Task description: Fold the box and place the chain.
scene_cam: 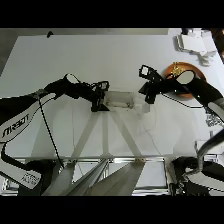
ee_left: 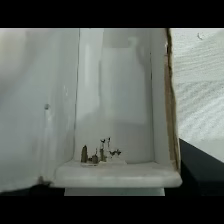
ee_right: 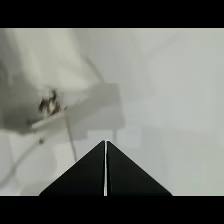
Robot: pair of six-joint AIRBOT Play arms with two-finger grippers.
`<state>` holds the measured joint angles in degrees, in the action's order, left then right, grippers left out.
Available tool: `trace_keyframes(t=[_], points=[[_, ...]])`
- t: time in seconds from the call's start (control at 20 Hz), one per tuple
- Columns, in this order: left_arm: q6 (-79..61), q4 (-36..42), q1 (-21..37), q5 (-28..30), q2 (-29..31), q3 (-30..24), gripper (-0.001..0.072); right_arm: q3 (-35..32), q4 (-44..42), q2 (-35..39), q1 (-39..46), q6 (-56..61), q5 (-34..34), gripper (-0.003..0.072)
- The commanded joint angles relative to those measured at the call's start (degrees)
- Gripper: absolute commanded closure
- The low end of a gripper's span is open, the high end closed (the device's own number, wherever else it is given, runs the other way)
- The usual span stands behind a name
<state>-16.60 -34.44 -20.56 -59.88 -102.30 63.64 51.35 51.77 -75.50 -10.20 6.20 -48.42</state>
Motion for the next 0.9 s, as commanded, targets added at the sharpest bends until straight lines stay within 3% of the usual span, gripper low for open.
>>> trace_keyframes(t=[0.0, 0.1, 0.2, 0.25, 0.65, 0.85], points=[[0.1, 0.0, 0.0, 0.0, 0.0, 0.0, 0.0551, -2.2, 6.8, 1.3, -0.5, 0.2, -3.5, 0.0678], [0.1, 0.0, 0.0, 0.0, 0.0, 0.0, 0.0551, -4.9, 6.8, 1.3, -2.8, -5.4, -3.1, 0.0669], [0.1, 0.0, 0.0, 0.0, 0.0, 0.0, 0.0551, -6.6, 6.0, 1.3, -5.0, -10.0, -2.7, 0.0457], [0.1, 0.0, 0.0, 0.0, 0.0, 0.0, 0.0551, -6.7, 5.2, 1.2, -5.7, -11.1, -2.1, 0.0432], [0.1, 0.0, 0.0, 0.0, 0.1, 0.0, 0.0551, -6.7, -5.9, 1.2, -6.8, -14.8, -1.2, 0.0442], [0.1, 0.0, 0.0, 0.0, 0.0, 0.0, 0.0551, -6.7, -9.7, 0.2, -6.8, -15.8, -0.7, 0.0509]])
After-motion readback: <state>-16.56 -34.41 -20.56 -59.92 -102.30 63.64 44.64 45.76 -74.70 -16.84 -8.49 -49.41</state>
